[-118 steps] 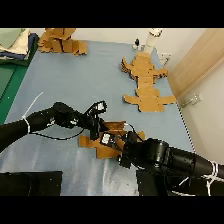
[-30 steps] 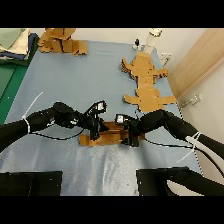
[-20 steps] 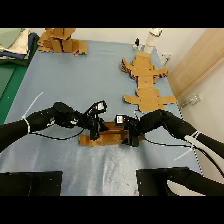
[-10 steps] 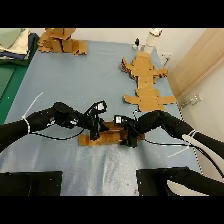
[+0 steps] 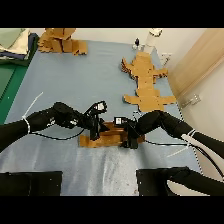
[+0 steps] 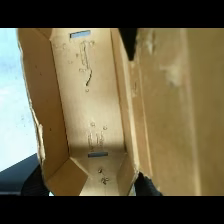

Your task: Fold the box.

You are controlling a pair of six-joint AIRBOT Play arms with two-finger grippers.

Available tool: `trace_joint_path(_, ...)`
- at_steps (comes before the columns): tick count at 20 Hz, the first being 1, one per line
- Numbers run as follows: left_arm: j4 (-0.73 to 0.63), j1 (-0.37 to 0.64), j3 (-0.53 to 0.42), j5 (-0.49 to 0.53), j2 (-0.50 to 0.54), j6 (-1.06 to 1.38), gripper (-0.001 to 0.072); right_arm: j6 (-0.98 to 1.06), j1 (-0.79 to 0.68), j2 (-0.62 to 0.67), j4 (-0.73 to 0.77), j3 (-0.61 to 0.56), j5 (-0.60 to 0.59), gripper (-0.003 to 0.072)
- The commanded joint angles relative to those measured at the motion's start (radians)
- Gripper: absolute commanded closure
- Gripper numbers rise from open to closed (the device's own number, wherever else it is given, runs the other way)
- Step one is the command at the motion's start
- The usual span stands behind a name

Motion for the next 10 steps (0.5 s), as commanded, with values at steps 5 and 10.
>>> trace_joint_path(5, 0.000, 0.001, 0.001, 0.002, 0.000, 0.000, 0.0697, 0.000, 0.000, -0.001, 0.003, -0.001, -0.003, 0.0011)
trace_joint_path(10, 0.000, 0.001, 0.001, 0.001, 0.000, 0.000, 0.0698, -0.003, 0.000, -0.001, 0.000, -0.008, -0.006, 0.0171)
